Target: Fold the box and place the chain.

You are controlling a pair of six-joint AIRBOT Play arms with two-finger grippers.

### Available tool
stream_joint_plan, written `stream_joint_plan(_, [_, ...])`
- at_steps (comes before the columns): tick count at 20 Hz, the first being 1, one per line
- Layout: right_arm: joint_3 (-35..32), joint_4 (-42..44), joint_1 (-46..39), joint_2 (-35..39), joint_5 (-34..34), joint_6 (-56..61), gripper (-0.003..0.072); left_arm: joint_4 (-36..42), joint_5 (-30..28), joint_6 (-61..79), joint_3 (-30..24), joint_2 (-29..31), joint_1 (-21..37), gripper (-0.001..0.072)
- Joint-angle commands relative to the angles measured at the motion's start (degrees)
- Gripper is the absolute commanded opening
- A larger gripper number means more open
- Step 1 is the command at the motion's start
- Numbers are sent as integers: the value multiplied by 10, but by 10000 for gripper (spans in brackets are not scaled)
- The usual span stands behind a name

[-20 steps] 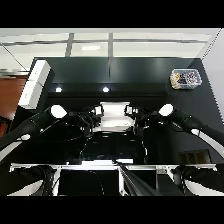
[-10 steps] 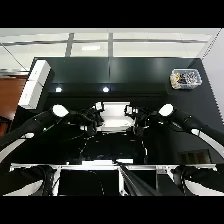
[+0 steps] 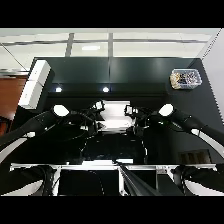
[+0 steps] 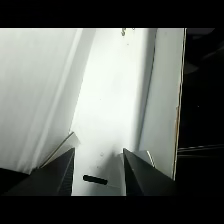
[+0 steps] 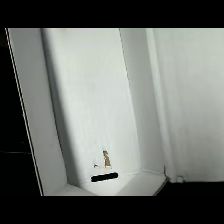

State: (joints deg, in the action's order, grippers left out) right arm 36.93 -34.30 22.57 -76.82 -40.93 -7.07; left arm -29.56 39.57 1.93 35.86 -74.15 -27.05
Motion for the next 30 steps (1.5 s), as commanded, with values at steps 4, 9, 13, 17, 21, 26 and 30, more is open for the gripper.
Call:
stream_joint_plan(4, [0,0,1,0,0,0,420,1,0,0,0,0,0,309])
stream_joint_plan(9, [0,0,1,0,0,0,420,0,0,0,0,0,0,418])
stream_joint_plan(13, [0,0,1,0,0,0,420,-28,8,-23,0,15,5,32])
stream_joint_plan(17, [0,0,1,0,0,0,421,-172,35,-221,0,108,63,33])
stream_joint_plan(21, [0,0,1,0,0,0,420,-309,158,-392,-2,170,208,32])
stream_joint_plan(26, [0,0,1,0,0,0,420,-245,230,-695,-25,139,412,33])
stream_joint_plan(30, [0,0,1,0,0,0,420,-67,326,-638,-62,52,444,31])
